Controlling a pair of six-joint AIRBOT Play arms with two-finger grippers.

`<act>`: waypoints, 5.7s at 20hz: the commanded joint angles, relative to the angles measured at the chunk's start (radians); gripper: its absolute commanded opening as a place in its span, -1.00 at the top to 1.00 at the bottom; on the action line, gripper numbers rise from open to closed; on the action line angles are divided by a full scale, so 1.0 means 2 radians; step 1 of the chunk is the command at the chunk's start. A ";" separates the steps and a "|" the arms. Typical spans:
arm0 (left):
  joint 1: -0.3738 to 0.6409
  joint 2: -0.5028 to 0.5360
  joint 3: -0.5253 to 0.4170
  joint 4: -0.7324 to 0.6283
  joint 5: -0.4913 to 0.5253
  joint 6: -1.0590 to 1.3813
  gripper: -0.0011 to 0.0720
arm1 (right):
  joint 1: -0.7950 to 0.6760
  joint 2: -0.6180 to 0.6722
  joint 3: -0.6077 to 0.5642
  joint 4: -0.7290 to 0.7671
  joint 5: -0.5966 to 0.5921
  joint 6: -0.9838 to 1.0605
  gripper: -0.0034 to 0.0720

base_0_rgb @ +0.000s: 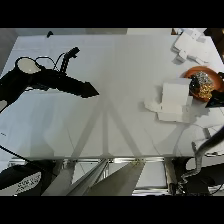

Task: Fold the box and place the chain.

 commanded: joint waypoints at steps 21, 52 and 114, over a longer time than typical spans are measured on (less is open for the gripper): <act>0.000 0.000 0.001 0.000 0.000 0.000 -0.13 | 0.387 0.035 0.000 0.293 -0.238 -0.094 0.89; 0.000 0.000 0.001 0.000 0.000 0.000 -0.13 | 0.357 0.125 -0.158 0.223 -0.311 0.009 -0.11; 0.000 0.000 0.001 0.000 0.000 0.000 -0.13 | 0.413 0.240 -0.441 0.474 -0.616 -0.231 0.88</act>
